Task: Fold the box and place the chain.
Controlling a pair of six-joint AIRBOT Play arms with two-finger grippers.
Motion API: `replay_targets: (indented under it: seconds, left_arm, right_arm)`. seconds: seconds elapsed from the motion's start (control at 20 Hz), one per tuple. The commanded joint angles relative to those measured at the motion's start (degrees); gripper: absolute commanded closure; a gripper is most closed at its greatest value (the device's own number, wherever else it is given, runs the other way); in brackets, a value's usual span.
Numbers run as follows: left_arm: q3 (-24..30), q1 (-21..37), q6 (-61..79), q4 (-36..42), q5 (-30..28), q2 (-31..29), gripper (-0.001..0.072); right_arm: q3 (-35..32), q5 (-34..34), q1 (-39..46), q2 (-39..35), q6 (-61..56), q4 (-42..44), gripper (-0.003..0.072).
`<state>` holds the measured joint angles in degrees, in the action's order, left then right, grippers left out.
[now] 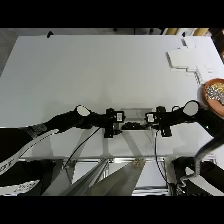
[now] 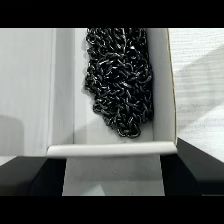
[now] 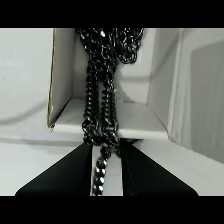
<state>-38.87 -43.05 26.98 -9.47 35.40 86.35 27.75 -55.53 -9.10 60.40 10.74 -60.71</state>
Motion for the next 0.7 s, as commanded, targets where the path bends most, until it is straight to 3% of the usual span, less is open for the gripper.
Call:
replay_targets:
  seconds: [0.0, 0.05, 0.1, 0.35, 0.5, 0.65]
  left_arm:
    - [0.0, 0.0, 0.0, 0.0, 0.0, 0.0, 0.0397]
    - [0.0, 0.0, 0.0, 0.0, 0.0, 0.0, 0.0397]
    - [0.0, 0.0, 0.0, 0.0, 0.0, 0.0, 0.0397]
    - [0.0, 0.0, 0.0, 0.0, 0.0, 0.0, 0.0397]
    - [0.0, 0.0, 0.0, 0.0, 0.0, 0.0, 0.0397]
    - [0.0, 0.0, 0.0, 0.0, 0.0, 0.0, 0.0397]
  right_arm:
    - [-0.1, 0.9, -0.1, 0.1, 0.3, 2.9, 0.0487]
    - [-0.1, 0.9, -0.1, 0.1, 0.3, 2.7, 0.0537]
    - [0.0, 0.4, -0.1, 0.0, 0.2, 1.2, 0.0653]
    - [0.0, -0.4, 0.0, -8.6, -9.6, -17.0, 0.0665]
    - [0.0, -0.7, -0.1, -14.8, -12.1, -14.4, 0.0665]
    - [0.0, -1.0, -0.1, -19.4, -12.0, -5.6, 0.0665]
